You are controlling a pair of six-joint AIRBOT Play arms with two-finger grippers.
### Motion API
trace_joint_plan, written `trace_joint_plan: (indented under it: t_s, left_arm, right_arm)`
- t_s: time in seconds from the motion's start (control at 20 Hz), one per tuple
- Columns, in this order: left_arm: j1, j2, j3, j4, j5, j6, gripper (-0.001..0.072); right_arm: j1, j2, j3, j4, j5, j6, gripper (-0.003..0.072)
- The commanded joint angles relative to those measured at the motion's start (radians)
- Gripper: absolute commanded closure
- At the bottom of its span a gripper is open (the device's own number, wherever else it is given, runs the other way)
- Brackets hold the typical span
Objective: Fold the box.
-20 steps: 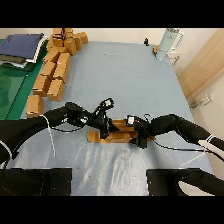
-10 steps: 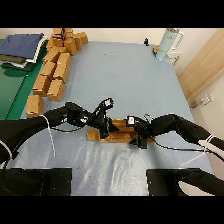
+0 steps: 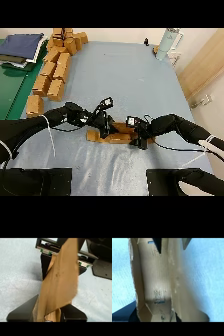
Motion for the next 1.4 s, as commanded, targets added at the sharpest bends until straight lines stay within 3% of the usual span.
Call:
trace_joint_plan:
  t_s: [0.0,0.15,0.2,0.25,0.3,0.6,1.0,1.05,1.1,1.25,1.35]
  left_arm:
    - [0.006,0.015,0.005,-0.001,0.004,-0.007,0.0393]
    - [0.038,0.065,0.005,0.061,0.023,-0.099,0.0392]
    - [0.055,0.089,0.005,0.111,0.024,-0.150,0.0304]
    - [0.071,0.108,0.005,0.150,0.029,-0.219,0.0141]
    - [0.089,0.129,0.005,0.190,0.030,-0.299,0.0097]
    - [0.181,0.224,0.005,0.492,0.031,-0.583,0.0096]
    - [0.199,0.227,0.005,0.540,-0.056,-0.698,0.0132]
    - [0.199,0.227,0.005,0.541,-0.100,-0.775,0.0510]
    - [0.198,0.226,0.005,0.544,-0.165,-0.795,0.0697]
    - [0.153,0.225,0.000,0.544,-0.318,-0.962,0.0699]
    - [0.095,0.225,-0.002,0.542,-0.341,-1.057,0.0699]
  right_arm:
    - [0.001,-0.001,0.000,0.000,0.005,0.000,0.0171]
    - [0.001,0.000,0.001,0.000,0.005,0.000,0.0171]
    - [0.005,-0.001,0.001,0.000,0.005,0.000,0.0171]
    - [0.014,-0.001,0.001,-0.002,0.005,0.000,0.0171]
    - [0.025,-0.001,0.001,-0.009,0.005,0.000,0.0171]
    - [0.032,-0.003,0.001,-0.031,0.006,0.000,0.0171]
    - [0.061,-0.003,0.001,-0.039,0.010,0.000,0.0171]
    - [0.069,-0.003,0.001,-0.042,0.013,0.000,0.0171]
    - [0.076,-0.003,0.001,-0.050,0.016,0.000,0.0171]
    - [0.076,-0.003,0.001,-0.050,0.022,0.000,0.0171]
    - [0.076,-0.003,0.001,-0.049,0.032,0.000,0.0171]
